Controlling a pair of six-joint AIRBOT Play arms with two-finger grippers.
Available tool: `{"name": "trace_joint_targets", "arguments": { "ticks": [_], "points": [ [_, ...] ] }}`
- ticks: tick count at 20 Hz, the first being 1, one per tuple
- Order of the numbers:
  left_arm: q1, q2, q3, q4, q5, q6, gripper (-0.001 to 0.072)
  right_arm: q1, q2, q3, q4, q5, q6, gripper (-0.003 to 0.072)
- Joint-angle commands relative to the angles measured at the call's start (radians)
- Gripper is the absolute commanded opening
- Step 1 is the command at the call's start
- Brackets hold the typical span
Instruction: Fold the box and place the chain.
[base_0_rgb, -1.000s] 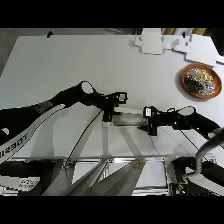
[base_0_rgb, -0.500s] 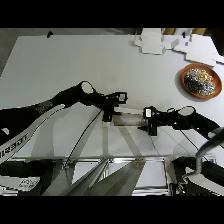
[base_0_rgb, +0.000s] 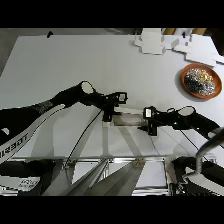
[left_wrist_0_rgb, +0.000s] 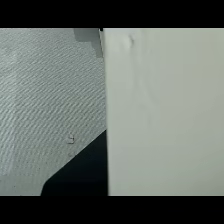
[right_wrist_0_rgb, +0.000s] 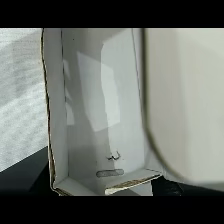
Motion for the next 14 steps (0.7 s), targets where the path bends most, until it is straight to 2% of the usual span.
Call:
{"name": "trace_joint_targets", "arguments": {
  "ticks": [1,4,5,6,7,8,9,12,14],
  "points": [
    [0.0,0.0,0.001,0.0,-0.008,-0.003,0.0015,0.0,-0.001,0.0,0.0,0.001,0.0,0.0407],
    [0.003,0.0,0.001,0.001,-0.043,-0.006,0.0011,0.0,-0.001,0.0,0.0,0.001,0.0,0.0407],
    [0.003,0.0,0.001,0.002,-0.044,-0.002,0.0036,0.0,-0.001,0.0,0.0,0.001,0.0,0.0407],
    [0.005,0.002,0.001,0.002,-0.045,-0.001,0.0154,0.0,-0.001,0.0,0.0,0.001,0.0,0.0407],
    [0.008,0.006,0.001,0.005,-0.044,-0.005,0.0331,0.0,-0.001,0.0,0.0,0.001,0.0,0.0407],
    [0.011,0.014,0.001,0.01,-0.047,-0.013,0.0463,0.0,-0.001,0.0,0.0,0.001,0.0,0.0407],
    [0.018,0.027,0.001,0.028,-0.05,-0.039,0.0524,0.0,-0.001,0.0,0.0,0.001,0.0,0.0407],
    [0.055,0.076,0.001,0.095,-0.082,-0.123,0.0521,0.0,-0.001,0.0,0.0,0.001,0.0,0.0407],
    [0.084,0.122,0.001,0.158,-0.13,-0.188,0.0479,0.0,-0.001,0.0,0.0,0.001,0.0,0.0407]
  ]
}}
